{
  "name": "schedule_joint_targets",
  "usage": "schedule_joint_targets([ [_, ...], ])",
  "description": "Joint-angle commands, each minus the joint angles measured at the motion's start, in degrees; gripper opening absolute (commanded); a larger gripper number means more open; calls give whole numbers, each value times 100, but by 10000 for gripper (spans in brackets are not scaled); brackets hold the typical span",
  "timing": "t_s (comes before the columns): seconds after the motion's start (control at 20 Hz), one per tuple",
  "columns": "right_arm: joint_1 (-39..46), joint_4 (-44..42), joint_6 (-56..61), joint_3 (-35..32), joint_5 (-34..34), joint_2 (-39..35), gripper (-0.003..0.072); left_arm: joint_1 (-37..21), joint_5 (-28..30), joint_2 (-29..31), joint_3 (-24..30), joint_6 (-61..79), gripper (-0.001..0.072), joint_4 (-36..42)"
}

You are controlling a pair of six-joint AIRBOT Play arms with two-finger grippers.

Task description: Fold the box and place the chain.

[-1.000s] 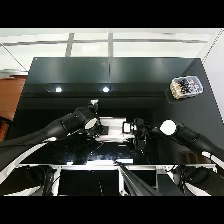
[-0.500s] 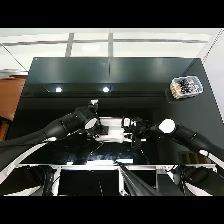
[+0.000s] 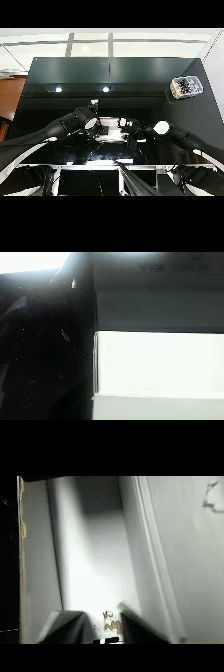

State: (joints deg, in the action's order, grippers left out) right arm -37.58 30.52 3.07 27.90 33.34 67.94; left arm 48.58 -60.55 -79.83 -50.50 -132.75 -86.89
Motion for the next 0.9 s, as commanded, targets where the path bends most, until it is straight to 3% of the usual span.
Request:
schedule_joint_targets([
  [0.0,-72,-26,20,4,-164,39,456,-4,7,-9,4,22,32,46],
  [0.05,-72,-9,20,4,-162,39,230,-4,7,-9,4,20,32,46],
  [0.1,-72,-9,22,4,-160,39,240,-4,7,-9,4,22,32,46],
  [0.15,-72,-15,22,4,-177,39,417,-4,9,-9,4,22,32,46],
  [0.2,-70,-2,22,4,-243,39,337,-4,7,-9,4,22,32,48],
  [0.25,-26,0,24,4,-260,33,181,-4,7,-9,4,31,32,48],
  [0.35,173,168,428,4,-201,-131,23,-4,-2,-9,4,35,32,46],
  [0.5,848,1117,2297,4,361,-741,22,-4,2,-9,4,35,32,46],
  [0.7,2573,2433,6148,4,1784,-1480,22,-4,7,-9,4,35,32,44],
  [0.85,3661,2415,7545,-98,2524,-1456,22,-4,4,-9,4,35,32,46],
])
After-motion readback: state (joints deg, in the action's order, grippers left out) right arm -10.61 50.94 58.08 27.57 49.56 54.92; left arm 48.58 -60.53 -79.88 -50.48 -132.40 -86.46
